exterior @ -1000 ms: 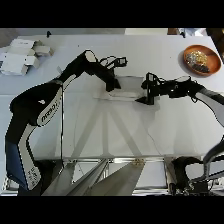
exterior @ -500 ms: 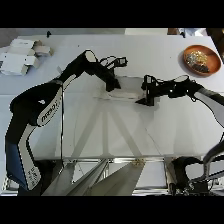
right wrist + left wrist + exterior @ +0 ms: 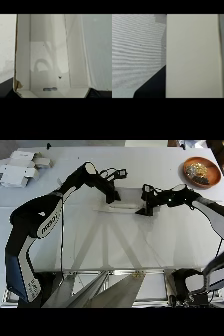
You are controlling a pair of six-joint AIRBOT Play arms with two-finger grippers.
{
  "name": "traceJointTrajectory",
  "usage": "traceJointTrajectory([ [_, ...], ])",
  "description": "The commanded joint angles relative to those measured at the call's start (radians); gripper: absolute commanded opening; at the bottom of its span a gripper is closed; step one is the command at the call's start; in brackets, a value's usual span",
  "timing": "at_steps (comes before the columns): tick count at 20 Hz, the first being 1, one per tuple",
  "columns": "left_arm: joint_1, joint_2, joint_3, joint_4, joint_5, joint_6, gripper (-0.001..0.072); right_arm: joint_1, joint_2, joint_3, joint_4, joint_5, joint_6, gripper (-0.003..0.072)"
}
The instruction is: Fold the box and place the chain.
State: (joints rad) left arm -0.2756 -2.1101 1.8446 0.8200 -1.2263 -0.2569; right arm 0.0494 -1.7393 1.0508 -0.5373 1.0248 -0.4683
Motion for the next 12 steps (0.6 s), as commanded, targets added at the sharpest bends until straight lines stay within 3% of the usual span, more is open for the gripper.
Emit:
traceJointTrajectory([
  [1,0.000,-0.001,0.000,0.000,0.000,0.002,0.0014,0.002,-0.010,0.009,0.000,0.051,0.036,0.0690],
  [12,0.000,-0.001,-0.001,0.000,0.000,0.002,0.0014,0.001,-0.011,0.009,0.005,0.003,0.058,0.0690],
])
